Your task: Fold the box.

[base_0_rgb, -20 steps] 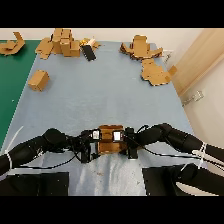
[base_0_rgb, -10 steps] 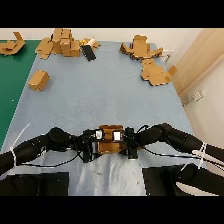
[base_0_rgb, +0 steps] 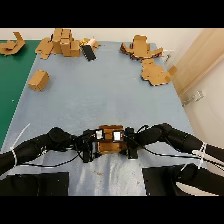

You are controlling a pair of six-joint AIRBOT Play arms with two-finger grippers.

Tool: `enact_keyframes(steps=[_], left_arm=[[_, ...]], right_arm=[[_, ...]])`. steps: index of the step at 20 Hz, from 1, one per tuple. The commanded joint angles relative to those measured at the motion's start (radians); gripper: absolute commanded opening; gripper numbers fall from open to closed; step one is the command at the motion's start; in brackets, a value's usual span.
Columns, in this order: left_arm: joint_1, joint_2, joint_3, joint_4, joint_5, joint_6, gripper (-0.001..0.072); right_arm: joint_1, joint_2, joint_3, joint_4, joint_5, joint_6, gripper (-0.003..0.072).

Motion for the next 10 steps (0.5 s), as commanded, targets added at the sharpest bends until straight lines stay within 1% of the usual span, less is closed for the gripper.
enact_keyframes(steps=[1, 6, 7, 8, 10], left_arm=[[0.000, -0.006, 0.005, 0.001, 0.001, -0.005, 0.0627], [0.000, -0.042, 0.040, 0.061, -0.006, -0.088, 0.0625], [0.000, -0.043, 0.042, 0.070, -0.014, -0.089, 0.0586], [0.000, -0.043, 0.042, 0.074, -0.019, -0.089, 0.0446], [0.000, -0.043, 0.042, 0.076, -0.020, -0.089, 0.0440]], right_arm=[[0.000, 0.000, 0.000, 0.000, 0.000, 0.000, 0.0469], [0.000, 0.000, 0.000, 0.000, 0.000, 0.000, 0.0468], [0.000, 0.000, 0.000, 0.000, 0.000, 0.000, 0.0469], [0.000, 0.000, 0.000, 0.000, 0.000, 0.000, 0.0469], [0.000, 0.000, 0.000, 0.000, 0.000, 0.000, 0.0468]])
